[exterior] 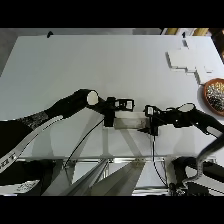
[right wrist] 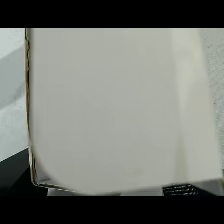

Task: Fold the box and place the chain.

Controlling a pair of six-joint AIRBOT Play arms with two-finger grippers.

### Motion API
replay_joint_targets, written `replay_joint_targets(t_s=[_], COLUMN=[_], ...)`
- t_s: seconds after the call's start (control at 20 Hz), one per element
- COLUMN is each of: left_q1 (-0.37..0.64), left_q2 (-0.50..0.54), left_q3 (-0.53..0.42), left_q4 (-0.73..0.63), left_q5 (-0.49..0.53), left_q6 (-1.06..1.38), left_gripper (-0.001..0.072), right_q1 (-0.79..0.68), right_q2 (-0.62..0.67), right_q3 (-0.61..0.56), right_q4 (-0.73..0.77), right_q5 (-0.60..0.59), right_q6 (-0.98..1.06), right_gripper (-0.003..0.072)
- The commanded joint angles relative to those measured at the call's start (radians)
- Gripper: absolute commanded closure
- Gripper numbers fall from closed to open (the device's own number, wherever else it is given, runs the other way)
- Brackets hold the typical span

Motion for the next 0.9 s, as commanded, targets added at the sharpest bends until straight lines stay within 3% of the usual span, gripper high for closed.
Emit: replay_joint_targets(t_s=[0.0,0.65,0.75,0.85], left_q1=[0.000,0.000,0.000,0.000], left_q2=[0.000,0.000,0.000,0.000], left_q3=[0.000,0.000,0.000,0.000], left_q4=[0.000,0.000,0.000,0.000], left_q5=[0.001,0.001,0.001,0.001], left_q6=[0.000,0.000,0.000,0.000], left_gripper=[0.0698,0.0698,0.0698,0.0698], right_q1=[0.006,-0.010,-0.010,-0.010], right_q2=[0.000,-0.001,-0.007,-0.011], right_q3=[0.001,0.001,0.001,0.001], right_q4=[0.000,0.038,0.031,0.028], right_q5=[-0.013,0.001,0.002,0.002], right_q6=[0.001,-0.030,-0.029,-0.029], right_gripper=[0.0048,0.0052,0.0115,0.0121])
